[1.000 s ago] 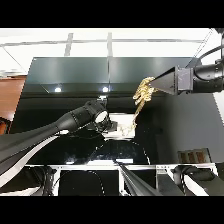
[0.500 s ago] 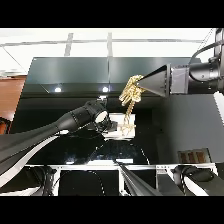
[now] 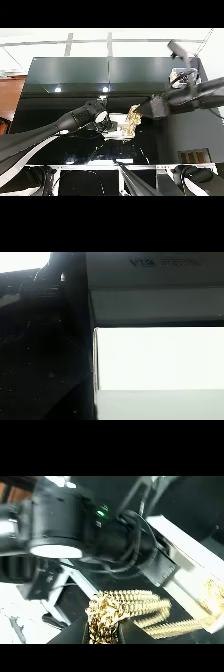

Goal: Fold the box and place the chain.

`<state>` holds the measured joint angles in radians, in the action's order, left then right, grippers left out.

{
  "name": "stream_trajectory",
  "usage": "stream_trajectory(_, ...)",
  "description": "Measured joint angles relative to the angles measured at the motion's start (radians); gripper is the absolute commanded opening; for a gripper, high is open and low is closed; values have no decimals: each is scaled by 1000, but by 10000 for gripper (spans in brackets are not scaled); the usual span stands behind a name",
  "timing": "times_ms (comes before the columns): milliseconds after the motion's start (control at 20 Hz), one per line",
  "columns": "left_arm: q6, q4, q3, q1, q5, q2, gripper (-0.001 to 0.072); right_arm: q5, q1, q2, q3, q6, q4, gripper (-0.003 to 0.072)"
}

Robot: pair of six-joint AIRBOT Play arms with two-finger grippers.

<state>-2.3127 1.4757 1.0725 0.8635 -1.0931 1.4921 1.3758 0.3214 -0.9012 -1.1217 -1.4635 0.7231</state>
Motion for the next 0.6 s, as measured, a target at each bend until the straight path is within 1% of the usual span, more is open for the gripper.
stream_trajectory(200,0,0,0,0,-7,0,26,-111,62,-1,134,-30,66,13)
stream_trajectory(400,0,0,0,0,-7,0,26,-294,115,-2,267,-56,69,13)
stream_trajectory(600,0,0,0,0,-7,0,26,-377,136,-5,341,-75,71,16)
